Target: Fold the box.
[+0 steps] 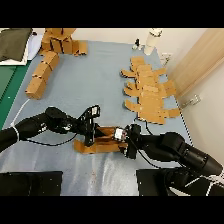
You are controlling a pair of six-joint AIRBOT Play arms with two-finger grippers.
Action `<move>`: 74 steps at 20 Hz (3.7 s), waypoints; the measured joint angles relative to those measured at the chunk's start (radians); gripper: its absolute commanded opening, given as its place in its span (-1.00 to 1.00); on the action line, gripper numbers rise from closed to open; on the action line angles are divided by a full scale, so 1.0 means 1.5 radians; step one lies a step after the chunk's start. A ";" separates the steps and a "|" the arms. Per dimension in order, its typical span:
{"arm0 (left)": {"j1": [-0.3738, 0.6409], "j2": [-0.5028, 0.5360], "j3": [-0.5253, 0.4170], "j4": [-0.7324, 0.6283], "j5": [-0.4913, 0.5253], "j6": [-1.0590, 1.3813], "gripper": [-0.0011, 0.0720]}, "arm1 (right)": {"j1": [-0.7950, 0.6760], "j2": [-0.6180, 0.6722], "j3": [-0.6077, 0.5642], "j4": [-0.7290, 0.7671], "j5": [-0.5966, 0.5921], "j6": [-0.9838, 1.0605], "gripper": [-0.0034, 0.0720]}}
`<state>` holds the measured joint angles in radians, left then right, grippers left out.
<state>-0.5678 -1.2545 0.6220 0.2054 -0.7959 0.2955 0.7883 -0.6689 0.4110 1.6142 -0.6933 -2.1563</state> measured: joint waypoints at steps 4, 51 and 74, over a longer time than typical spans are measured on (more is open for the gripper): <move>0.000 0.000 0.000 0.000 0.000 0.000 -0.94 | -0.058 0.000 0.000 0.091 0.003 -0.127 0.98; 0.000 0.000 0.000 0.000 0.000 0.000 -0.94 | -0.184 -0.209 0.004 0.418 -0.047 -0.563 0.97; 0.000 0.000 0.000 0.001 -0.002 0.000 -0.94 | -0.172 -0.224 0.008 0.416 -0.045 -0.563 0.61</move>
<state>-0.5678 -1.2545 0.6220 0.2066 -0.7990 0.2955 0.5304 -1.0054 0.4236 2.2387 -0.7605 -3.0005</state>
